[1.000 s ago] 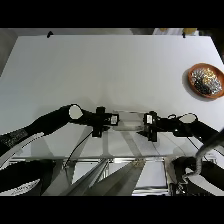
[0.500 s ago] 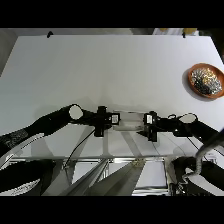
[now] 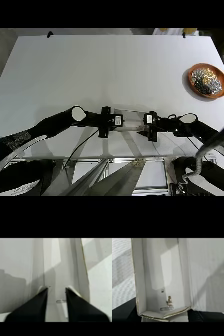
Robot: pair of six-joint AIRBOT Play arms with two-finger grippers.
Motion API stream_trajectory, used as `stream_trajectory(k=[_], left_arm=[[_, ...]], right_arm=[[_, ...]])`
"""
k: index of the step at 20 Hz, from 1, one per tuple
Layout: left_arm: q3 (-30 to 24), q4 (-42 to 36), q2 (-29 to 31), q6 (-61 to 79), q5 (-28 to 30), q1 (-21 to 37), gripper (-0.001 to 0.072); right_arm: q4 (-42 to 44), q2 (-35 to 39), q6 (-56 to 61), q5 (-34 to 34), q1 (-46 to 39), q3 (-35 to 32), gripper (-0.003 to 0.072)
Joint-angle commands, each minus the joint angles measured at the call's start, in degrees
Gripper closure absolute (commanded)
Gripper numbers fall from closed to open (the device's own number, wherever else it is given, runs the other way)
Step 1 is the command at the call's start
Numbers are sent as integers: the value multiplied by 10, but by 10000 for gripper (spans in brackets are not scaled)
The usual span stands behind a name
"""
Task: Fold the box and place the chain.
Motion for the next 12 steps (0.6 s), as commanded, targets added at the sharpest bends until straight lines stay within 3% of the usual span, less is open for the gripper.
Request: stream_trajectory(k=[1,4,6,10,11,12], left_arm=[[1,-15,-10,15,11,-5,308],[1,-15,-11,10,14,-8,290],[1,-14,-11,-3,18,-8,176],[1,-2,-6,-75,31,-7,181],[1,15,1,-113,31,-5,260],[1,37,12,-164,28,-4,436]], right_arm=[[0,0,0,0,0,0,368],[0,0,0,0,0,0,368],[0,0,0,0,0,0,368],[0,0,0,0,0,0,368],[0,0,0,0,0,0,368],[0,0,0,0,0,0,368]])
